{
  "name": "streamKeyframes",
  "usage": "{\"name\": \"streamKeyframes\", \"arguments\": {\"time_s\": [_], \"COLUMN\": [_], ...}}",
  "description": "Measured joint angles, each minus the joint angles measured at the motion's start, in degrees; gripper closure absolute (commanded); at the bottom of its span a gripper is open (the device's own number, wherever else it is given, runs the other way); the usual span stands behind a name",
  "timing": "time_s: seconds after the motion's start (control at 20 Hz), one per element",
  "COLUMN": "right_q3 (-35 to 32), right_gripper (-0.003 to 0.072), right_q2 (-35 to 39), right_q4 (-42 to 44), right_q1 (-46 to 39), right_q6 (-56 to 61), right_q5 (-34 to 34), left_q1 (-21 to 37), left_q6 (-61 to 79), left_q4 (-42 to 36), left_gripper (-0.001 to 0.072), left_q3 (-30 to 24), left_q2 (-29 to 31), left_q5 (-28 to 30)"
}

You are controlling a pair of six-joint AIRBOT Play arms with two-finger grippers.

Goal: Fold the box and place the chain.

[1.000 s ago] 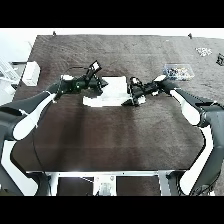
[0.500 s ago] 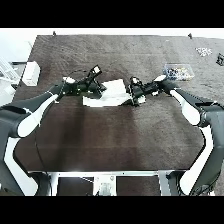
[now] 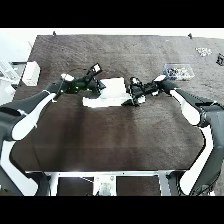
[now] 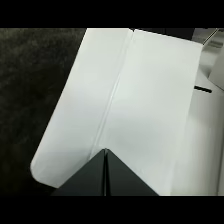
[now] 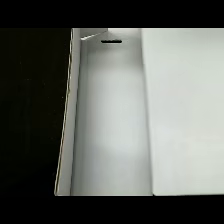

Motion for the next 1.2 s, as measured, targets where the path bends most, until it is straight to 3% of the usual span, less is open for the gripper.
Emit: {"name": "streamKeyframes", "arguments": {"time_s": [0.15,0.2,0.25,0.35,0.4,0.45,0.6,0.75,1.2], "right_q3": [0.0,0.0,0.0,0.0,0.0,0.0,0.0,0.0,0.0], "right_gripper": [0.0212,0.0212,0.0212,0.0212,0.0211,0.0212,0.0212,0.0212,0.0211], "right_q2": [0.0,0.0,0.0,0.0,0.0,0.0,0.0,0.0,0.0], "right_q4": [0.0,0.0,0.0,0.0,0.0,0.0,0.0,0.0,0.1], "right_q1": [0.0,0.0,0.0,0.0,0.0,0.0,0.0,0.0,0.0], "right_q6": [0.0,0.0,0.0,0.0,0.0,0.0,0.1,0.1,0.1], "right_q5": [0.0,0.0,0.0,0.0,0.0,0.0,0.0,0.0,0.0], "left_q1": [2.3,3.7,5.0,7.1,7.6,7.6,6.1,3.5,1.2], "left_q6": [-1.5,-2.5,-3.6,-6.7,-8.3,-9.6,-11.9,-12.8,-14.6], "left_q4": [3.4,4.5,5.6,9.5,12.6,15.7,23.1,26.4,26.7], "left_gripper": [0.0658,0.0368,0.0174,0.0142,0.0032,0.0,-0.0001,0.0,0.001], "left_q3": [0.0,0.0,0.0,-0.1,-0.1,-0.2,-0.3,-0.7,-1.0], "left_q2": [4.3,5.4,6.1,6.9,7.1,7.1,6.6,6.2,1.8], "left_q5": [-7.9,-11.8,-15.5,-20.9,-22.4,-23.4,-22.7,-17.4,-13.4]}}
